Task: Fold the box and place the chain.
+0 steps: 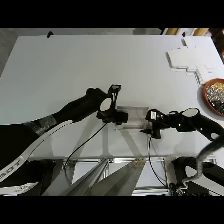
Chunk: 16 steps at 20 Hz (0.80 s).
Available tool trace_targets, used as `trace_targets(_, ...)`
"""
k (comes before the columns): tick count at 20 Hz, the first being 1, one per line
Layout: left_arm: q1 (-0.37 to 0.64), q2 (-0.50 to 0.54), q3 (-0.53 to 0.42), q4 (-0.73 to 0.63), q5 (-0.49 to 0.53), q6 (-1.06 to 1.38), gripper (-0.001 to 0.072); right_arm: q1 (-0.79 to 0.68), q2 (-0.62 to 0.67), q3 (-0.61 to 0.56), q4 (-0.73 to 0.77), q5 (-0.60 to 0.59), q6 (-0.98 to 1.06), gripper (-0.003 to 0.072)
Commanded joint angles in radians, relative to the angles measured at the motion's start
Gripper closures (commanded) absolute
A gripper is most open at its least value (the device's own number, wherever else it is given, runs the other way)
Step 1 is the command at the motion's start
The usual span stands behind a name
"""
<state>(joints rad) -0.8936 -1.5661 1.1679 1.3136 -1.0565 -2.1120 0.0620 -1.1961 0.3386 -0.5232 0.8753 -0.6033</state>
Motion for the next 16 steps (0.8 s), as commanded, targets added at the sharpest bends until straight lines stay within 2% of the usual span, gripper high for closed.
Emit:
trace_targets(1,-0.026,-0.053,0.031,0.037,-0.073,-0.119,0.0379,0.0,0.0,0.0,0.0,0.0,0.0,0.0276)
trace_targets(5,-0.037,-0.098,0.12,0.074,-0.146,-0.183,0.0381,0.0,0.0,0.0,0.0,0.0,0.0,0.0276)
trace_targets(7,-0.043,-0.117,0.17,0.099,-0.178,-0.219,0.044,0.0,0.0,0.0,0.0,0.0,0.001,0.0276)
trace_targets(9,-0.05,-0.142,0.204,0.097,-0.212,-0.229,0.044,0.0,0.0,0.0,0.0,0.0,0.0,0.0276)
trace_targets(16,-0.068,-0.164,0.211,0.101,-0.28,-0.28,0.044,0.0,0.0,0.0,0.0,0.0,0.0,0.0276)
